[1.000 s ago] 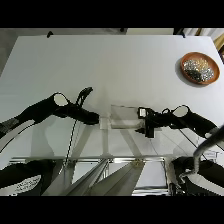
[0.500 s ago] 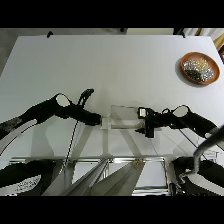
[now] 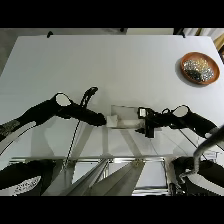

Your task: Fold the box and place the chain.

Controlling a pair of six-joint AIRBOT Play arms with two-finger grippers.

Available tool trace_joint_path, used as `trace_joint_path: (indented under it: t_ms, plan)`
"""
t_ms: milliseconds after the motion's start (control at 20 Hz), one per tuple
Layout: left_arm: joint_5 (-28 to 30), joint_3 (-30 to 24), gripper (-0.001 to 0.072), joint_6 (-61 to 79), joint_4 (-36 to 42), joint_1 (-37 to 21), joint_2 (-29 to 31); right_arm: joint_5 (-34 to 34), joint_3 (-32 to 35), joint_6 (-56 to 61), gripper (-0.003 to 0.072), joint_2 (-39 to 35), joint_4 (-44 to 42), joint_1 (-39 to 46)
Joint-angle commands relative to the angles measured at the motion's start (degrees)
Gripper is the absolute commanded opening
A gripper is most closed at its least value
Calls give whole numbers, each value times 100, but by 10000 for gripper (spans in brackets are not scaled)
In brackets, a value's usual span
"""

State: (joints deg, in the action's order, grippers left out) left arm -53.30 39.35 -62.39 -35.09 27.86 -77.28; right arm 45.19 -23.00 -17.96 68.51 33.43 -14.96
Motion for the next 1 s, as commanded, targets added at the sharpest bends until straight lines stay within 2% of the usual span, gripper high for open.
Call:
trace_joint_path:
  t_ms: [0, 50, 450, 900, 950]
  plan:
    - [-52, 24, 259, 70, 227, 50, 70, 2, 2, 2, 341, 0, -2, -2]
    - [-50, 24, 275, 70, 251, 87, 70, 2, 2, 2, 341, 0, -4, -2]
    - [-50, 26, 275, 90, 463, 254, 76, 2, 2, 2, 341, 0, -2, -2]
    - [-221, 105, 278, 42, 155, 81, 282, 2, 2, 2, 341, 0, -4, -4]
    - [-238, 105, 320, -9, 114, 107, 282, 4, 2, 2, 341, 0, -4, -2]
